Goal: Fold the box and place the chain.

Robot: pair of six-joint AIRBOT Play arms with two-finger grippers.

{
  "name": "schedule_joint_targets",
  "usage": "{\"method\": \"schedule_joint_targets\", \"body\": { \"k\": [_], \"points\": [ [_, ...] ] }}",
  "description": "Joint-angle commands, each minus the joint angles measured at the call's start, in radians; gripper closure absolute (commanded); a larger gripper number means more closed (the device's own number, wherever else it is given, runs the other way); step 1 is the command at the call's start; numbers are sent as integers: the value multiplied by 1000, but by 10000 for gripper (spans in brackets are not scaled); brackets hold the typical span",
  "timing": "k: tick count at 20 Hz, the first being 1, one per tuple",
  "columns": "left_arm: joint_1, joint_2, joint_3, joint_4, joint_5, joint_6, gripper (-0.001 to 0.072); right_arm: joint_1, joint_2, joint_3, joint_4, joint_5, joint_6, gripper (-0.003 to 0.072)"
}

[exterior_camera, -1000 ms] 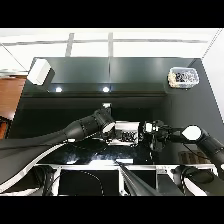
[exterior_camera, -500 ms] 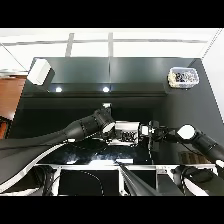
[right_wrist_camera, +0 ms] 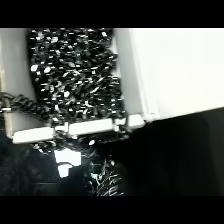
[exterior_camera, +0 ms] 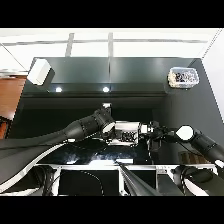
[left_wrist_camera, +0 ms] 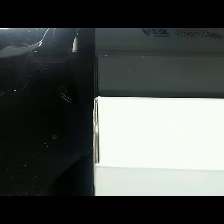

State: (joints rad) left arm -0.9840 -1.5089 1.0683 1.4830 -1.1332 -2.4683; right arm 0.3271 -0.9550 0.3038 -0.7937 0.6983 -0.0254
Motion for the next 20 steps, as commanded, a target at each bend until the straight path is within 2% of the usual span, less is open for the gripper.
{"method": "schedule_joint_targets", "body": {
  "k": [1, 8, 15, 17, 20],
  "points": [
    [1, 0, 0, 0, -2, 0, 676, 1, 0, 0, -23, 56, 50, 631],
    [1, 0, 0, 0, -2, 0, 676, 1, 33, 67, -29, 192, 232, 632],
    [1, 0, 0, 0, -1, 0, 676, -1, 150, 293, -26, 456, 446, 632],
    [1, 0, 0, 0, -1, 0, 676, -1, 159, 352, 15, 506, 486, 632],
    [1, 0, 0, 0, -1, 0, 676, 0, 157, 362, 150, 489, 486, 632]
  ]
}}
